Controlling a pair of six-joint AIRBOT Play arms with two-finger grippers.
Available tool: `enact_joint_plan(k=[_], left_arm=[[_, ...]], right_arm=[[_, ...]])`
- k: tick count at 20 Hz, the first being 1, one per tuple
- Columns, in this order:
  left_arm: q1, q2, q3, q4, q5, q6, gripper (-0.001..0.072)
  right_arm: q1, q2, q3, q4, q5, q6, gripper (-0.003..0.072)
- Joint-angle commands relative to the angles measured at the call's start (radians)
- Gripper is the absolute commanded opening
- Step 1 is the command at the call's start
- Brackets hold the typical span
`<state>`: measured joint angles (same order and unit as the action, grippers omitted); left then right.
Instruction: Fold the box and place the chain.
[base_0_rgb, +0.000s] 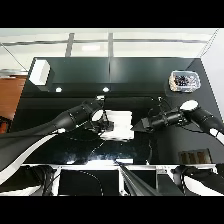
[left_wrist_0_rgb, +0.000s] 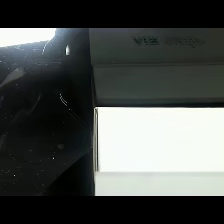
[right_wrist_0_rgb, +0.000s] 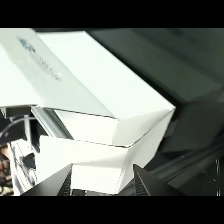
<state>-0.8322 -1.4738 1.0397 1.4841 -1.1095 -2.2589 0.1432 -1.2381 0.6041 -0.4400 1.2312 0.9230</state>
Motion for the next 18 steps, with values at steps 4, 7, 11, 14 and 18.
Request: enact_joint_plan(k=[4,7,11,14,18], left_arm=[[0.000,0.000,0.000,0.000,0.003,-0.001,0.0029],[0.000,0.000,0.000,0.000,0.005,-0.001,0.0029],[0.000,0.000,0.000,0.000,0.005,-0.001,0.0029],[0.000,0.000,0.000,0.000,0.006,-0.001,0.0029],[0.000,0.000,0.000,0.000,0.006,-0.001,0.0029]], right_arm=[[0.048,0.000,0.014,-0.092,-0.055,0.093,0.0644],[0.094,0.000,0.042,-0.093,-0.074,0.096,0.0645],[0.200,0.000,0.066,-0.146,-0.202,0.299,0.0643],[0.289,0.000,0.100,-0.302,-0.273,0.514,0.0637],[0.396,0.000,0.183,-0.515,-0.309,0.768,0.0636]])
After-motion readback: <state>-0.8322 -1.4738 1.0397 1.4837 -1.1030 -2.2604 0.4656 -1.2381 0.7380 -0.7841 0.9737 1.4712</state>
